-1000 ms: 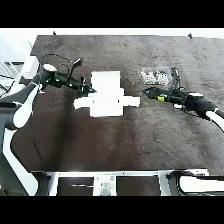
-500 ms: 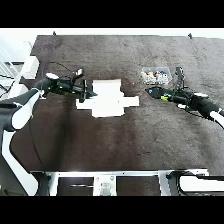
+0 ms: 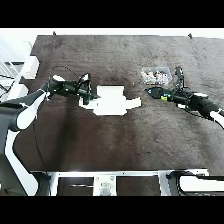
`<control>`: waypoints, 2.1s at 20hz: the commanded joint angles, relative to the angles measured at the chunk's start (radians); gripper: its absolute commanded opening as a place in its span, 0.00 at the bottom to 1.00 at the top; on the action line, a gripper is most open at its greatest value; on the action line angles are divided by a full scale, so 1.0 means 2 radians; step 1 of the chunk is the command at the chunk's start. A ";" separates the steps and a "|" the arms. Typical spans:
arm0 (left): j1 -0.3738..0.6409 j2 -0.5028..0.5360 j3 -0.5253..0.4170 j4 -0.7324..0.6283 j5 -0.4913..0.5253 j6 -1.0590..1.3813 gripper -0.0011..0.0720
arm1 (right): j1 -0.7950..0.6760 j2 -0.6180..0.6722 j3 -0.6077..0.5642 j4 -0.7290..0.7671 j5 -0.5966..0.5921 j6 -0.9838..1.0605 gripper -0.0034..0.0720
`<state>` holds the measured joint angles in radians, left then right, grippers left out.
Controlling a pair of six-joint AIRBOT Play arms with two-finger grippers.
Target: Fold the box and place the chain.
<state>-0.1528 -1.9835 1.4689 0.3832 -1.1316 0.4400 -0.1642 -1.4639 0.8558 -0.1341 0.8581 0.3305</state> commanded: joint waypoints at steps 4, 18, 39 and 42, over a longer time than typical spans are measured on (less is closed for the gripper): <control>-0.001 -0.010 0.000 0.000 0.001 0.004 0.03 | 0.000 0.000 0.000 0.000 0.000 -0.013 0.34; 0.000 -0.010 0.000 -0.001 -0.001 -0.002 0.04 | 0.066 0.063 0.000 -0.102 0.138 -0.208 0.78; 0.000 -0.010 0.000 -0.001 -0.002 -0.002 0.04 | 0.253 0.029 -0.045 -0.264 -0.172 -0.237 0.78; 0.000 -0.010 0.000 -0.001 -0.002 -0.002 0.04 | 0.259 0.026 -0.042 -0.248 -0.199 -0.237 0.78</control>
<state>-0.1535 -2.0037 1.4693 0.3809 -1.1347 0.4355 0.3412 -1.4021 0.7689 -0.6563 0.5320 -0.1337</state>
